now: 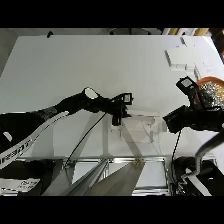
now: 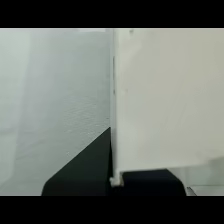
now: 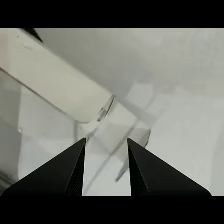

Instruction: Fold the box and place the chain.

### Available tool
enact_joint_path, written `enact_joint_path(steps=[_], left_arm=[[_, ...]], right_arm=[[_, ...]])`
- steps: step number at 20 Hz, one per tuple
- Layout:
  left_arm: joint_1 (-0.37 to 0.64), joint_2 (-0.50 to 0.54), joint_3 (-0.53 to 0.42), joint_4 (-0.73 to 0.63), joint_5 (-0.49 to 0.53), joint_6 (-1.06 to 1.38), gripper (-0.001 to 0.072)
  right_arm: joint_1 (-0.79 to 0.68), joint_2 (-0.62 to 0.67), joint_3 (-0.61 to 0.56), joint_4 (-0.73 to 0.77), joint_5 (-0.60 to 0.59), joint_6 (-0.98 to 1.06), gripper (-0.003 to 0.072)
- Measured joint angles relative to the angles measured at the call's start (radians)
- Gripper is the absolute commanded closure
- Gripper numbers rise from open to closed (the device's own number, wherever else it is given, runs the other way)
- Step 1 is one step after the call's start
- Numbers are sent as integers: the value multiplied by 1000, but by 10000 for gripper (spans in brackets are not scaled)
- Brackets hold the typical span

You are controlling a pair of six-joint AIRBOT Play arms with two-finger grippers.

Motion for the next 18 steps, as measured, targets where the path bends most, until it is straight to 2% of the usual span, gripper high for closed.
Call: enact_joint_path(steps=[6, 18], left_arm=[[-1, -3, -5, -6, 65, 0, 707], [-1, -26, -12, -8, 82, -18, 699]], right_arm=[[0, 0, 0, 0, -35, -1, 388], [0, 0, 0, 0, -56, -2, 388]])
